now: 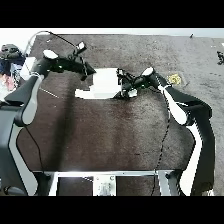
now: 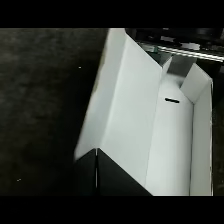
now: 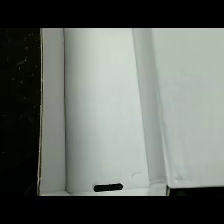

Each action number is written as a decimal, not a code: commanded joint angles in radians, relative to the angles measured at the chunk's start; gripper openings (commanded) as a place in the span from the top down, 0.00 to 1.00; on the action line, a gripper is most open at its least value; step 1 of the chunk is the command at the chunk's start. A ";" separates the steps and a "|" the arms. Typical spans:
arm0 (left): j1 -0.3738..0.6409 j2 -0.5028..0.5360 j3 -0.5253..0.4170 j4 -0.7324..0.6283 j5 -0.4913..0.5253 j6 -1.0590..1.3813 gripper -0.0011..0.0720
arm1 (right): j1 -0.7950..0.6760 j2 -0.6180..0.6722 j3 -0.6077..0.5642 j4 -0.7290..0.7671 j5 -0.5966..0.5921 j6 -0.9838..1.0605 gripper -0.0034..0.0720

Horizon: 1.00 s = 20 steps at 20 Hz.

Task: Fold the box and place the chain.

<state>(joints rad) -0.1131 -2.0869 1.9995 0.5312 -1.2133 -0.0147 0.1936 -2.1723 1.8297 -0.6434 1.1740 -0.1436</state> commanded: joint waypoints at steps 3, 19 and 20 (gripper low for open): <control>0.064 0.056 0.004 0.109 -0.217 0.010 0.97 | 0.000 0.000 0.000 0.001 0.000 0.002 0.33; -0.055 0.047 -0.233 0.336 -0.024 0.207 0.00 | 0.000 0.000 0.000 0.001 0.000 0.002 0.33; -0.055 0.047 -0.236 0.336 -0.025 0.207 0.00 | 0.000 0.000 0.000 0.001 0.000 0.002 0.33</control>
<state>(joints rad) -0.1627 -2.0399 1.7840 0.8658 -1.2591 0.1810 0.1932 -2.1723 1.8294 -0.6430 1.1740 -0.1425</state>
